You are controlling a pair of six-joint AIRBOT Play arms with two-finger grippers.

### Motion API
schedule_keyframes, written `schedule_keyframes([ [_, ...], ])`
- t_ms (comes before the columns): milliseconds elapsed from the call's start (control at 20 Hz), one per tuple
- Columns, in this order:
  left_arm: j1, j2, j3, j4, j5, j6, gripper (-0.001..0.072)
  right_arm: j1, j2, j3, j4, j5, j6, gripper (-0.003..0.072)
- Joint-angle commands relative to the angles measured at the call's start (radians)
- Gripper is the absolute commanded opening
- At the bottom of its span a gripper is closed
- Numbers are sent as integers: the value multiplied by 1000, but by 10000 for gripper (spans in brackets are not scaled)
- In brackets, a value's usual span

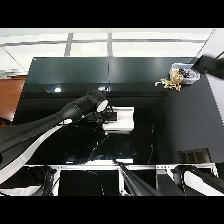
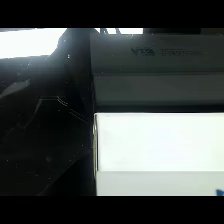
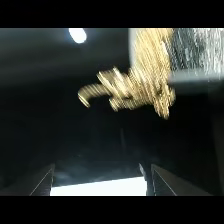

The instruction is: Fold the box and place the chain.

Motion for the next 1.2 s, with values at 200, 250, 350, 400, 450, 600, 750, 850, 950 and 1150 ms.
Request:
schedule_keyframes([
  [200, 1, 0, 1, 0, 0, 1, 28, 6, -311, -91, -44, -352, 45, 702],
  [250, 1, 0, 1, 0, 0, 5, 28, 6, -363, -53, -45, -352, 45, 702],
  [350, 1, 0, 1, 0, 0, 5, 28, 9, -454, 22, -45, -344, 45, 702],
  [400, 1, 0, 1, 0, 0, 5, 28, 17, -489, 50, -50, -349, 45, 702],
  [450, 1, 0, 1, 0, 0, 5, 28, 26, -512, 67, -61, -372, 45, 703],
  [600, 1, 0, 1, 0, 0, 4, 28, 58, -549, 71, -94, -448, 54, 702],
  [750, 1, 0, 1, 0, 0, 4, 28, 61, -571, 71, -98, -484, 102, 701],
  [850, 1, 0, 1, 0, 0, 4, 28, 62, -576, 71, -97, -499, 109, 700],
  [950, 1, 0, 1, 0, 0, 4, 28, 61, -577, 71, -97, -506, 117, 699],
  [1150, 1, 0, 1, 0, 0, 4, 28, 61, -577, 71, -97, -501, 133, 334],
])
